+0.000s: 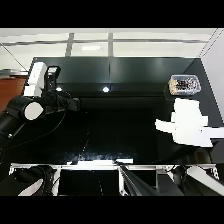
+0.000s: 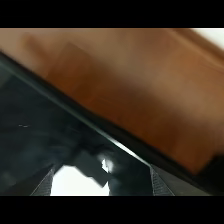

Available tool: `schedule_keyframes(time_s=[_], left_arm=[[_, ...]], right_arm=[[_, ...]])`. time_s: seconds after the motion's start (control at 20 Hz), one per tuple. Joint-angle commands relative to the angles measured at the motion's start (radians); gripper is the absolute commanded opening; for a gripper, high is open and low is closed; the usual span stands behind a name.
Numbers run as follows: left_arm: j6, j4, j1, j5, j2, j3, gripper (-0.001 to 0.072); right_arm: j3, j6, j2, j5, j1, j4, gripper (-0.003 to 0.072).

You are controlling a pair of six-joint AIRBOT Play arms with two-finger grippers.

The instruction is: Fold the box and place the chain.

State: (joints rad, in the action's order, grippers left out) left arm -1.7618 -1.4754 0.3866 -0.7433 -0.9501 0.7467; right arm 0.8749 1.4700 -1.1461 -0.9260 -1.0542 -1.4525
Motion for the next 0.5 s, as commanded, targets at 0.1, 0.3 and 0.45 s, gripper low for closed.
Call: schedule_keyframes(time_s=[0.1,0.3,0.45], left_arm=[[0.0,0.0,0.0,0.003,-0.011,0.0,0.0703],[0.0,0.0,0.0,0.003,-0.013,0.0,0.0703],[0.0,0.0,0.0,0.002,-0.013,0.0,0.0703]], right_arm=[[0.162,-0.492,-0.256,-0.398,-0.25,0.473,0.0699],[0.183,-0.589,-0.417,-0.537,-0.246,0.484,0.0698],[0.207,-0.63,-0.469,-0.555,-0.204,0.499,0.0698]])
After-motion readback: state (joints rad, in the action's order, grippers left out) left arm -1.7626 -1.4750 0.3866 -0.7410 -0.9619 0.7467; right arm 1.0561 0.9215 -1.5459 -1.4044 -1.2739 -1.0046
